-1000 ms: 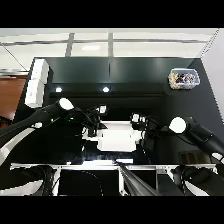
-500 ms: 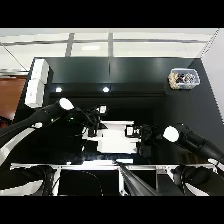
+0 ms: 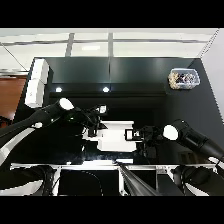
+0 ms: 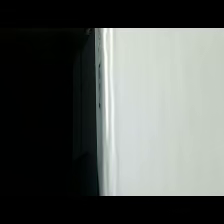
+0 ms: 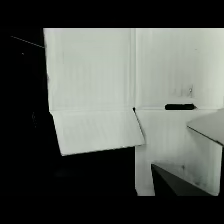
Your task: Fold the box and place the chain.
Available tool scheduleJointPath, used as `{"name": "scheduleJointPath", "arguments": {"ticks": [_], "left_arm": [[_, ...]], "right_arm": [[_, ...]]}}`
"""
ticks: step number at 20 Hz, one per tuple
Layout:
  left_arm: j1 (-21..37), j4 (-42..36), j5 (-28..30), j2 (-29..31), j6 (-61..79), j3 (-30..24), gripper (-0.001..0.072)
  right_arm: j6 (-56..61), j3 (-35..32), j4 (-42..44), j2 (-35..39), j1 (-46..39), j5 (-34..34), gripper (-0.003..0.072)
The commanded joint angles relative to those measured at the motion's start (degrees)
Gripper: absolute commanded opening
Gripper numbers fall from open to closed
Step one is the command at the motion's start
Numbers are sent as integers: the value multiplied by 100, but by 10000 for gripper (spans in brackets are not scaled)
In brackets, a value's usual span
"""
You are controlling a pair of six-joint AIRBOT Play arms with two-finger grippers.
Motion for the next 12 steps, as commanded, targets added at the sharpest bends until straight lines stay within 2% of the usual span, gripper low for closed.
{"name": "scheduleJointPath", "arguments": {"ticks": [1,3,5,12], "left_arm": [[0,2,-11,-2,9,-2,26],[0,2,-11,-2,9,-2,26],[0,2,-11,-2,9,-2,26],[0,2,-9,-2,9,-2,26]], "right_arm": [[33,-87,479,0,7,-428,700],[26,-179,1137,0,31,-1117,700],[15,-291,1198,-4,223,-1650,700],[297,-299,1294,35,544,-1910,700]]}}
